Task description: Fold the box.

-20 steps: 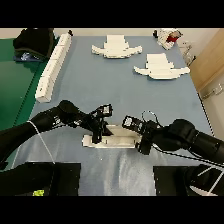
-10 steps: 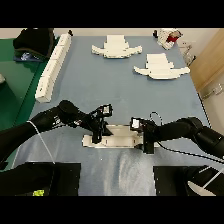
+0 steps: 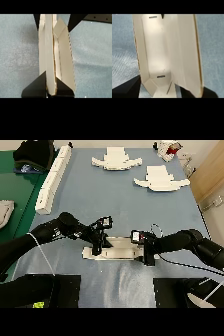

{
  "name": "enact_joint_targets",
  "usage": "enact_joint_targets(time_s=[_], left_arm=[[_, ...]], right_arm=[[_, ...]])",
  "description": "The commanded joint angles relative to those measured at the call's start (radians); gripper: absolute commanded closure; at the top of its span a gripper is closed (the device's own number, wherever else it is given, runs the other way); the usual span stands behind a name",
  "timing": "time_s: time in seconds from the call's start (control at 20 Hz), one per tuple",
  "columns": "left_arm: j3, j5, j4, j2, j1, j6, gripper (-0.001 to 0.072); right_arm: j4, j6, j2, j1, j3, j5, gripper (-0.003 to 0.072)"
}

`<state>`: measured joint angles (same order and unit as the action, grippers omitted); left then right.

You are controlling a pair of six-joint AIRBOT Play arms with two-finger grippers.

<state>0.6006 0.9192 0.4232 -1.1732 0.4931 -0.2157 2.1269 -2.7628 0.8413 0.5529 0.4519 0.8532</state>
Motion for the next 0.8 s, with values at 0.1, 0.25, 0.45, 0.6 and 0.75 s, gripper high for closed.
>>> enact_joint_targets(time_s=[0.1,0.25,0.45,0.6,0.75], left_arm=[[0.0,0.0,0.0,0.001,0.0,0.0,0.0696],[0.0,0.0,0.0,0.001,0.0,0.0,0.0697],[0.0,0.0,0.0,0.001,0.0,0.0,0.0696],[0.0,0.0,0.0,0.001,0.0,0.0,0.0696],[0.0,0.0,0.0,0.001,0.0,0.0,0.0697]], right_arm=[[0.005,-0.003,0.001,0.0,-0.006,0.016,-0.0025],[0.001,-0.005,0.001,0.0,-0.019,0.013,-0.0025],[0.002,-0.008,0.001,0.0,-0.06,-0.067,-0.0025],[0.006,-0.022,0.001,0.0,-0.067,-0.095,-0.0024],[0.01,-0.024,0.019,0.0,-0.067,-0.104,-0.0023]])
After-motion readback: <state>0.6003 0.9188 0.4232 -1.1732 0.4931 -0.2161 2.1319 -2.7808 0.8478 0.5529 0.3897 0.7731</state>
